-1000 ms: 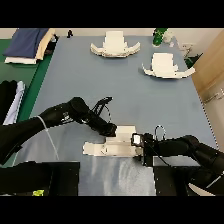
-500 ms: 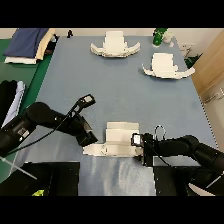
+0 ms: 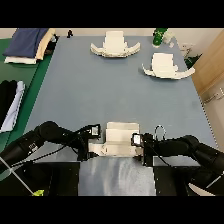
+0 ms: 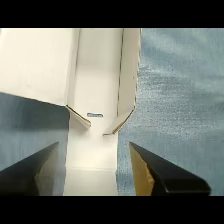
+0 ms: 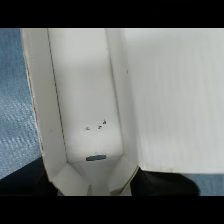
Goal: Fold the box.
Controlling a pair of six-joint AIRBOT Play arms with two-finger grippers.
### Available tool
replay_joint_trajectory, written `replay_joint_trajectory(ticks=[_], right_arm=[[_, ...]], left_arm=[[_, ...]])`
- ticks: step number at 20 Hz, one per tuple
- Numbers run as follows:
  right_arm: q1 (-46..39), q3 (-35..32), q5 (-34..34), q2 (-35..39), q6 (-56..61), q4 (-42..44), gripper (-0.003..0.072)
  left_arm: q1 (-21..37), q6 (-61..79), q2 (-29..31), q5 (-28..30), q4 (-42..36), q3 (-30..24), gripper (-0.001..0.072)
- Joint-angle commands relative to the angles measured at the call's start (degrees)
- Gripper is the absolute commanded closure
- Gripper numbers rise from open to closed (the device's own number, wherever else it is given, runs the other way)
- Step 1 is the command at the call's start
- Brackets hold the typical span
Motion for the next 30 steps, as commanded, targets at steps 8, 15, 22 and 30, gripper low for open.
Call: replay_joint_trajectory(ticks=[8,15,22,30], right_arm=[[0.0,0.1,0.0,0.0,0.0,0.0,0.0174],[0.0,0.1,0.0,0.0,0.0,0.0,0.0174],[0.0,0.1,0.0,0.0,0.0,0.0,0.0175],[0.0,0.1,0.0,0.0,0.0,0.0,0.0175]], left_arm=[[-7.0,12.0,-7.4,10.7,-12.2,-0.5,0.0666],[-7.7,12.2,-7.4,11.8,-16.8,-0.5,0.0660],[-7.7,11.6,-7.4,11.4,-16.7,-0.5,0.0158],[-4.6,11.1,-7.1,13.0,-12.7,-0.5,0.0376]])
